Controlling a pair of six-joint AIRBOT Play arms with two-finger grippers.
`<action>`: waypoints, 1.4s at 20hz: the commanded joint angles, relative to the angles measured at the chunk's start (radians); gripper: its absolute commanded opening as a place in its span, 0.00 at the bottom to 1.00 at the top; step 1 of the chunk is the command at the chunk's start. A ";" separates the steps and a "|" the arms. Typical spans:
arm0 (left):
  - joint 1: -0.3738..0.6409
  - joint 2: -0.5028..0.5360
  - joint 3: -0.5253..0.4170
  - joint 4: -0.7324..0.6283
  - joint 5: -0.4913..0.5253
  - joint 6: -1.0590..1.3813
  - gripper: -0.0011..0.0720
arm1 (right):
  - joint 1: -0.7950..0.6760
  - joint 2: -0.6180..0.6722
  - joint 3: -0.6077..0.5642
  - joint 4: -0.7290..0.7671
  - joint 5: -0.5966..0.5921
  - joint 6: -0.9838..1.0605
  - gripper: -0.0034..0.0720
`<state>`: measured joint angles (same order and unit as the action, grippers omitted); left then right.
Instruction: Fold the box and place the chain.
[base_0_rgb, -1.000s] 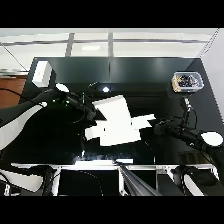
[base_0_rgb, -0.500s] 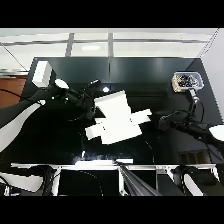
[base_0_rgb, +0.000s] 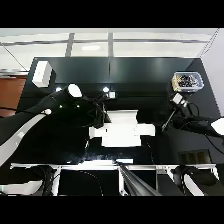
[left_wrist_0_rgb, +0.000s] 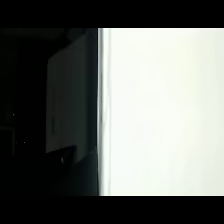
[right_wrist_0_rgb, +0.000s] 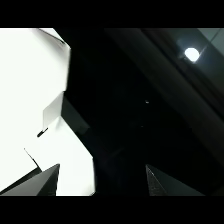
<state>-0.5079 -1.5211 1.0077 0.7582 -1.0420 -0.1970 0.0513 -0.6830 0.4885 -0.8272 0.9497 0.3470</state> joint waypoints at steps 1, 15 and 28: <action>-0.026 0.007 -0.041 0.020 0.079 0.015 0.05 | 0.064 -0.034 -0.017 -0.019 0.001 -0.069 0.87; -0.026 0.007 -0.055 0.027 0.129 0.014 0.05 | 0.310 -0.203 -0.084 -0.071 -0.103 -0.180 0.87; -0.026 0.007 -0.055 0.027 0.122 0.014 0.05 | 0.332 -0.257 -0.084 0.042 -0.125 -0.248 0.87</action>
<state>-0.5343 -1.5143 0.9535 0.7845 -0.9176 -0.1829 0.3817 -0.9180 0.4042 -0.8837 0.8478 0.1337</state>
